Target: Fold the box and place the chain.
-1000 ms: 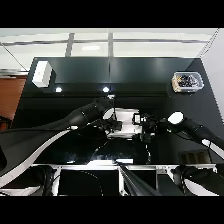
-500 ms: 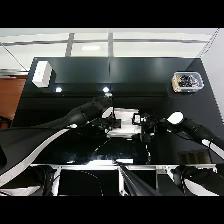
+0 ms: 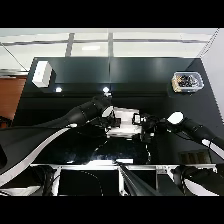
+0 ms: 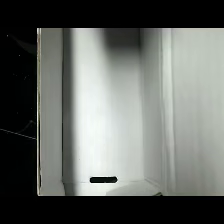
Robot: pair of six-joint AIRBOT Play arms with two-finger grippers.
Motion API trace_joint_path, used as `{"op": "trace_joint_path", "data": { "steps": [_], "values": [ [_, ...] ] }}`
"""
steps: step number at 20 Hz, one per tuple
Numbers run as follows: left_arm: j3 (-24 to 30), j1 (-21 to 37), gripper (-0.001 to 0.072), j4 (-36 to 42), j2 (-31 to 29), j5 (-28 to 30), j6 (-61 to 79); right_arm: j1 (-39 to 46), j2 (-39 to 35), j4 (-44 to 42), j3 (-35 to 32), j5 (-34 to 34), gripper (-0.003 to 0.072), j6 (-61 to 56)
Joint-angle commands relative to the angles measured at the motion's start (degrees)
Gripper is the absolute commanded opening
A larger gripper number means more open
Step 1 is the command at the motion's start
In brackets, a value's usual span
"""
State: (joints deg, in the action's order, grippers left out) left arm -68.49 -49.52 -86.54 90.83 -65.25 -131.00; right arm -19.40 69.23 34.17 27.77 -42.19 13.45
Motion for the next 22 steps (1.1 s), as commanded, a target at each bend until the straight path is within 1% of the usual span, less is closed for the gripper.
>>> {"op": "trace_joint_path", "data": {
  "steps": [1,2,3,7,8,9,10,14,17,22],
  "values": [
    [-0.1,0.0,0.0229,0.7,0.0,0.1,-0.1,0.0,0.0,0.0,0.0,0.0,0.0488,0.0],
    [-0.2,0.0,0.0396,0.7,0.0,0.0,-0.1,0.0,0.0,0.0,0.0,0.0,0.0488,0.0],
    [-0.2,0.0,0.0411,0.7,0.0,0.0,-0.2,0.0,0.0,0.0,0.0,0.0,0.0488,0.0],
    [-0.2,0.1,0.0402,-0.2,0.2,0.1,-1.9,0.0,0.0,0.0,0.0,0.0,0.0488,0.0],
    [-0.2,0.1,0.0373,-0.1,0.3,0.0,-1.9,0.0,0.0,0.0,0.0,0.0,0.0488,0.0],
    [-0.2,0.1,0.0322,0.0,0.5,0.0,-1.9,0.0,0.0,0.0,0.0,0.0,0.0488,0.0],
    [-0.2,0.1,0.0287,0.2,0.6,0.0,-1.9,0.0,0.0,0.0,0.0,0.0,0.0488,0.0],
    [-0.2,0.1,0.0287,0.0,0.6,-1.0,-1.9,0.0,0.0,-0.1,0.0,0.0,0.0488,0.0],
    [-0.2,0.1,0.0272,-0.3,0.7,-1.0,-1.9,0.0,0.0,0.0,0.0,0.0,0.0488,0.0],
    [-0.2,0.0,0.027,-0.2,0.8,-1.0,-2.2,0.0,0.0,0.0,0.0,0.0,0.0488,0.0]
  ]
}}
